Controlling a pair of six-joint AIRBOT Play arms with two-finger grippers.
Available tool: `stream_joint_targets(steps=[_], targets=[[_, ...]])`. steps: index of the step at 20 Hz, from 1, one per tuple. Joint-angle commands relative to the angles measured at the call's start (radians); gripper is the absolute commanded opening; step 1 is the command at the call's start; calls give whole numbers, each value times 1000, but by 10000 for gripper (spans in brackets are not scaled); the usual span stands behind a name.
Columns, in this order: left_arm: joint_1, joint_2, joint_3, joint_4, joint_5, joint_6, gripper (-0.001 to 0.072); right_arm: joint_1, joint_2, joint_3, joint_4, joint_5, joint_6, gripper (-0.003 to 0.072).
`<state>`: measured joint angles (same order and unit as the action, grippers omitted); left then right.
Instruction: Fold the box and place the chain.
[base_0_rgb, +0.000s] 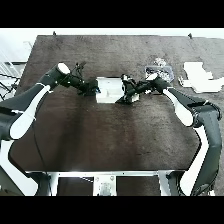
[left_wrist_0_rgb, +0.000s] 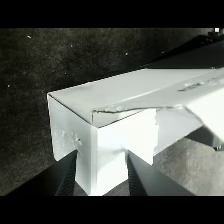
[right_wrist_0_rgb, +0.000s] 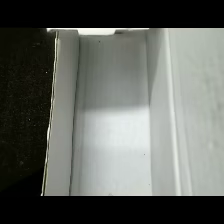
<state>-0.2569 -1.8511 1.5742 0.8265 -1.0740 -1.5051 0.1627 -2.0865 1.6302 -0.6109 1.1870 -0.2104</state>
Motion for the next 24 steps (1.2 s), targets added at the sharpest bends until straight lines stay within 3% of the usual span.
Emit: stream_joint_targets(steps=[1,13,17,21,24], targets=[[-27,0,21,75,13,-105,368,0,-1,0,0,0,0,505],[-85,-2,26,268,76,-276,368,0,-1,0,0,0,0,506],[-87,-5,79,292,34,-278,368,0,-1,0,0,0,0,506],[-121,-13,133,399,-15,-377,368,0,-1,0,0,0,0,506],[-135,-83,231,430,-123,-411,368,0,-1,0,0,0,0,505]])
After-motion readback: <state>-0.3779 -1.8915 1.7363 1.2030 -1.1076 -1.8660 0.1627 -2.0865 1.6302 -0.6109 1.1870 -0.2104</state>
